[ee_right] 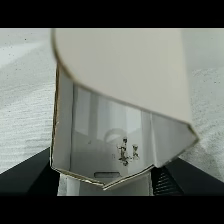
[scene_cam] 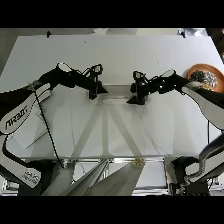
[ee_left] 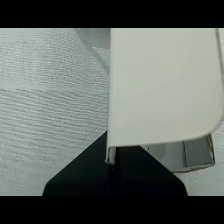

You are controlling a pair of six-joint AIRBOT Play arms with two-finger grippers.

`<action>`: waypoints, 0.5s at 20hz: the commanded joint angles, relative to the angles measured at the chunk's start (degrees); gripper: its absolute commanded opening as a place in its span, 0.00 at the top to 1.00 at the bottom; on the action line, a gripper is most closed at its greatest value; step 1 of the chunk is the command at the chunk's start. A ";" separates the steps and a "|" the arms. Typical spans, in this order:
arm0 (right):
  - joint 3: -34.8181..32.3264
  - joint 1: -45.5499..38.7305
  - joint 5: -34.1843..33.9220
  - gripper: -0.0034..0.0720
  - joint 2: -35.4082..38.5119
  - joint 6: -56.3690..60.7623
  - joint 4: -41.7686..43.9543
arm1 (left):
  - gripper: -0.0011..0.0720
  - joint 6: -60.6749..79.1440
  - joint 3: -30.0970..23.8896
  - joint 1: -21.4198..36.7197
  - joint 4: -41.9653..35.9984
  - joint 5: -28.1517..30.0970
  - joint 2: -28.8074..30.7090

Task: Fold the box and place the chain.

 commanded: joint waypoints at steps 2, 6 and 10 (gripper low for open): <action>0.02 0.07 0.00 0.24 0.02 0.00 0.02 | 0.97 0.00 0.04 -0.02 0.00 0.04 -0.02; 0.02 0.07 0.00 0.24 0.02 0.00 0.02 | 0.97 -0.02 0.02 -0.02 0.02 0.00 -0.02; 0.02 0.07 0.00 0.24 0.02 0.00 0.02 | 0.96 0.02 0.02 0.00 -0.04 0.37 -0.02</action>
